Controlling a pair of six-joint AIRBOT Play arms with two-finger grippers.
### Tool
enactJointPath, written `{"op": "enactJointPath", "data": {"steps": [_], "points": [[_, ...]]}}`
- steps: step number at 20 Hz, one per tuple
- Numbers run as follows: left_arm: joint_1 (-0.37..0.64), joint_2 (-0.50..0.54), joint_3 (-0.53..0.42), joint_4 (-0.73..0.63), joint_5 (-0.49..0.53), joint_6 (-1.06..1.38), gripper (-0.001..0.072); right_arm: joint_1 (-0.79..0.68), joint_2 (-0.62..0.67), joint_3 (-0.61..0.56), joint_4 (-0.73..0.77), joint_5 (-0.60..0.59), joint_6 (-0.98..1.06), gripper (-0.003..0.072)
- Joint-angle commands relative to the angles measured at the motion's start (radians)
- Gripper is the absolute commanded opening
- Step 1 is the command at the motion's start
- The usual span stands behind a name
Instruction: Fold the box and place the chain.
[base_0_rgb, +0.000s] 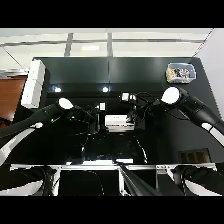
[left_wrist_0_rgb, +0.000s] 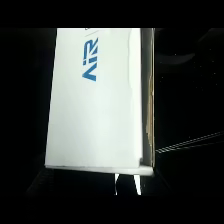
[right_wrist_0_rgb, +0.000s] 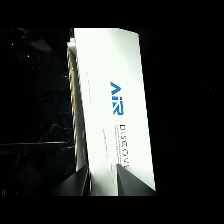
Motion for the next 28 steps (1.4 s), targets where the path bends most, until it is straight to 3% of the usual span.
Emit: {"op": "enactJointPath", "data": {"steps": [1,19,20,21,28], "points": [[0.000,0.000,0.001,0.000,0.000,0.001,0.0498,0.001,0.000,0.001,0.000,0.006,0.006,0.0177],[0.000,0.000,0.001,0.000,-0.001,0.002,0.0498,0.002,-0.001,-0.020,0.000,-0.010,0.006,0.0208],[0.000,0.000,0.001,0.000,-0.001,0.001,0.0498,0.002,-0.001,-0.020,0.000,-0.010,0.007,0.0215],[0.000,0.000,0.001,0.000,-0.001,0.001,0.0498,0.002,-0.002,-0.020,0.000,-0.011,0.008,0.0315],[0.000,0.000,0.001,0.000,-0.001,0.001,0.0498,0.002,-0.010,-0.063,0.000,-0.037,0.041,0.0314]]}}
